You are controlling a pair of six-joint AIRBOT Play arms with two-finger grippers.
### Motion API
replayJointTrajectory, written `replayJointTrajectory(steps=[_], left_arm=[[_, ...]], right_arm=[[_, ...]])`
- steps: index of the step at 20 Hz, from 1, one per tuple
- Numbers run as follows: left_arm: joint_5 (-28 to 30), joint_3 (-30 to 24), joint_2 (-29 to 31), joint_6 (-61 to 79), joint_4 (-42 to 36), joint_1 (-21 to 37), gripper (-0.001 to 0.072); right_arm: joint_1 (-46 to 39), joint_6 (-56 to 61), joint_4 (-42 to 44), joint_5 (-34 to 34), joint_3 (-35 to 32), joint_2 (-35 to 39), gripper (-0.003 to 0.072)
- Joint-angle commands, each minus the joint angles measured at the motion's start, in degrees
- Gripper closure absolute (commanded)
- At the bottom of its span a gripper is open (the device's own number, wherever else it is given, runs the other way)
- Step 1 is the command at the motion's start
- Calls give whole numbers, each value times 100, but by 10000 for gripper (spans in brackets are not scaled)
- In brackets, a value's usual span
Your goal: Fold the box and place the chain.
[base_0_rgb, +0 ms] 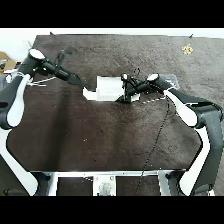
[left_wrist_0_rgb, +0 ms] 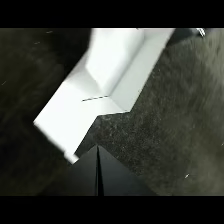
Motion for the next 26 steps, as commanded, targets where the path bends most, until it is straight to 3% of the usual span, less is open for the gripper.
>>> replayJointTrajectory(steps=[1, 9, 12, 18, 26], left_arm=[[208, -33, 61, -1600, 20, 391, 699], [1309, -1641, 55, -1939, 37, 208, 699], [1665, -1991, 55, -1926, 35, -31, 699], [2000, -2041, 48, -2076, -74, -323, 699], [1493, -1648, 70, -1950, -481, -332, 697]], right_arm=[[4, 0, 0, 0, -2, 0, 290], [4, 0, 0, 0, -2, 0, 290], [4, 0, 0, -2, -2, 0, 290], [4, 0, 0, -2, -2, 0, 290], [4, 0, 0, 0, -2, 0, 290]])
